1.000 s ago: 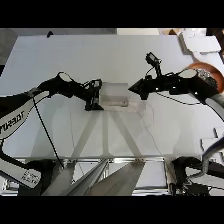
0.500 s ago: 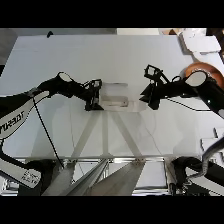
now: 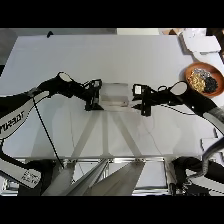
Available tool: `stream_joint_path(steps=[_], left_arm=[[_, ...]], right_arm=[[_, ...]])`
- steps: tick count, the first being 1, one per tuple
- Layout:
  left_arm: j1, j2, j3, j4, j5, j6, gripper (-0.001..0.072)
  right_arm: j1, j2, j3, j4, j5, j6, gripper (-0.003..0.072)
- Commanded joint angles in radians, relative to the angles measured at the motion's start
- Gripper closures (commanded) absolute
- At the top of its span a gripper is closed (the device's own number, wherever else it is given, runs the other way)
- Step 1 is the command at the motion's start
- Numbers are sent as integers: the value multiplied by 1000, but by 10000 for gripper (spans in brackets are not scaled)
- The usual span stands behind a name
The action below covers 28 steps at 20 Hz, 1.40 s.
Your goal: Fold the box and place the chain.
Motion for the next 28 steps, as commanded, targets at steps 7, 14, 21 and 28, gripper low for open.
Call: stream_joint_path(steps=[7, 14, 21, 28], left_arm=[[0, 1, 0, 0, 0, 0, 435], [0, 1, 0, 0, 0, 0, 435], [0, 1, 0, 0, 0, 0, 435], [0, 1, 0, 0, 0, 0, 435]], right_arm=[[84, -96, -3, 92, -124, -166, 530], [84, -96, -3, 141, -138, -160, 644], [84, -68, -3, 81, -138, -153, 344], [84, 34, -3, -172, -71, 94, 349]])
